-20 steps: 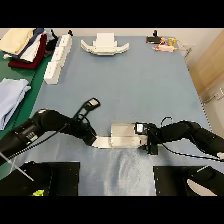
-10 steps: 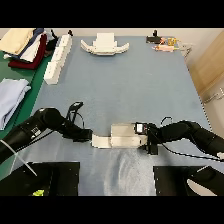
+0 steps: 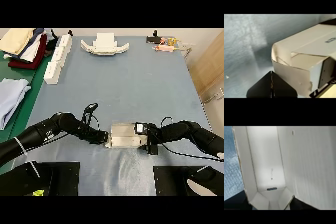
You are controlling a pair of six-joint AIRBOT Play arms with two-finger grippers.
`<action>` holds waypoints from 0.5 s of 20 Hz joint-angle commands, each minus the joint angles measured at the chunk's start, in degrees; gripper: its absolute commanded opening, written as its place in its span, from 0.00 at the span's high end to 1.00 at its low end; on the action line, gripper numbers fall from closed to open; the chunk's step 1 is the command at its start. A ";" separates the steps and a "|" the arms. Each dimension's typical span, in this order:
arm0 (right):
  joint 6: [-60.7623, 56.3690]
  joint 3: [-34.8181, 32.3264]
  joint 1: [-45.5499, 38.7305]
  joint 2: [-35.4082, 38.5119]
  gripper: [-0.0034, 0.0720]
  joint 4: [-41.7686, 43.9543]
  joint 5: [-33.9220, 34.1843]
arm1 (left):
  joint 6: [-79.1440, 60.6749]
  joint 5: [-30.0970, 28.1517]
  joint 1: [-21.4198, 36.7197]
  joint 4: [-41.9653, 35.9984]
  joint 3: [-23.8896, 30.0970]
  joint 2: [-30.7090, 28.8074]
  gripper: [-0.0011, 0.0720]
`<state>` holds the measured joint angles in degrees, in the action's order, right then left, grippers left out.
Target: Fold the box.
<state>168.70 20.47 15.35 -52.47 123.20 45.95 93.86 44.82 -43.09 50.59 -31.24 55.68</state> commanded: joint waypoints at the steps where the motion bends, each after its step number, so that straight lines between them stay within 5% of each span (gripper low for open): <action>1: -0.02 0.04 0.00 0.04 0.29 0.02 0.00 | 0.02 -0.26 -0.74 -0.35 -2.67 -0.44 0.96; 6: -0.02 0.04 0.00 0.04 0.29 0.02 0.00 | 0.02 1.68 -0.74 0.46 -3.72 -0.37 0.96; 7: -0.02 0.04 0.00 0.04 0.29 0.02 0.00 | 0.02 1.64 -0.74 0.46 -3.72 -0.28 0.79; 8: -0.02 0.04 0.00 0.04 0.29 0.02 0.00 | 0.04 1.55 -0.76 0.44 -3.69 -0.22 0.38; 10: -0.02 0.07 0.00 0.04 0.29 0.02 0.00 | 0.04 1.57 -0.74 0.44 -3.69 -0.20 0.34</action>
